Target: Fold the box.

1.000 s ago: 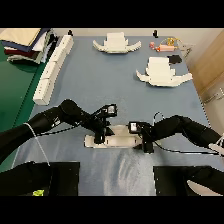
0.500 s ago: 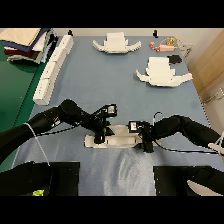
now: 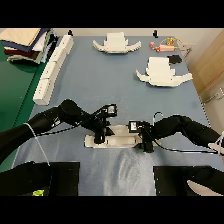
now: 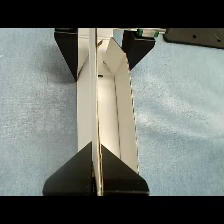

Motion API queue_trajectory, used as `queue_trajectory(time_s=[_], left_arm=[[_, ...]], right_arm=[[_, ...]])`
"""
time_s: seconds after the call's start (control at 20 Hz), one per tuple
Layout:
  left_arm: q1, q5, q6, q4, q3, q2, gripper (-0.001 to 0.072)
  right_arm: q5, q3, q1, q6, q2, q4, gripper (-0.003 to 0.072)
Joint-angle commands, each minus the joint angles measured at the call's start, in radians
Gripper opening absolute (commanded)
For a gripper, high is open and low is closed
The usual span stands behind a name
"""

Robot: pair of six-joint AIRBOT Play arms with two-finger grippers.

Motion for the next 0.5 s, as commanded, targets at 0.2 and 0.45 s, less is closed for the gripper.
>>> queue_trajectory(time_s=[0.2, 0.45], left_arm=[[-0.002, -0.002, 0.000, -0.005, 0.000, -0.001, 0.0017], [0.001, 0.001, -0.019, -0.003, 0.000, 0.000, 0.0182]], right_arm=[[-0.008, -0.001, 0.001, 0.000, 0.000, -0.002, 0.0513], [-0.008, -0.001, 0.001, 0.000, 0.000, -0.002, 0.0513]])
